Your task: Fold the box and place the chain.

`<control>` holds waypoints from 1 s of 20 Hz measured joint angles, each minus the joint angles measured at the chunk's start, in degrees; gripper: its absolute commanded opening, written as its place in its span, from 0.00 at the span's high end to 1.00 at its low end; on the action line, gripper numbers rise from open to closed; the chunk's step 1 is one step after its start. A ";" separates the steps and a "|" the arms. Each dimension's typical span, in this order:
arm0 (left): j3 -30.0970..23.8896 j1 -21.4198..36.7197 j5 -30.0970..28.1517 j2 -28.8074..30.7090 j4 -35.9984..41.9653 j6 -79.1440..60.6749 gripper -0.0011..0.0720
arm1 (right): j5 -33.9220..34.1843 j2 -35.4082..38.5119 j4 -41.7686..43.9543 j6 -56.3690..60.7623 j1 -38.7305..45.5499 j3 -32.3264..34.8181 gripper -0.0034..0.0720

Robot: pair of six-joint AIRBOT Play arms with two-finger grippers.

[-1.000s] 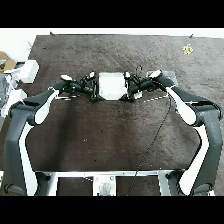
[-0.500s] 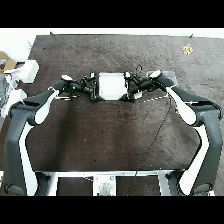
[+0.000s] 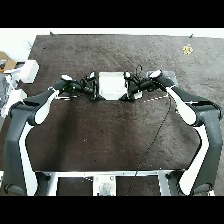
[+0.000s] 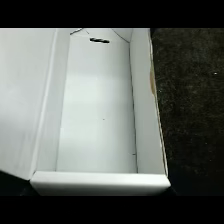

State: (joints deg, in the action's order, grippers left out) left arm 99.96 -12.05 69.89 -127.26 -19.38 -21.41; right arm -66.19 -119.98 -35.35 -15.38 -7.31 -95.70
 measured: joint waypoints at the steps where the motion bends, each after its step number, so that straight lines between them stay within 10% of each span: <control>1: 0.00 0.00 -0.02 0.00 -0.20 0.13 0.61 | 0.00 0.00 -0.02 0.00 0.00 0.00 0.31; 20: 0.02 -0.02 -0.28 0.02 -2.01 0.57 0.61 | 0.00 0.00 0.00 -0.04 0.00 0.00 0.31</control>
State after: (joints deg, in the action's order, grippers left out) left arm 99.98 -12.08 69.60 -127.24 -21.39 -20.84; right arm -66.19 -119.98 -35.35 -15.42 -7.31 -95.70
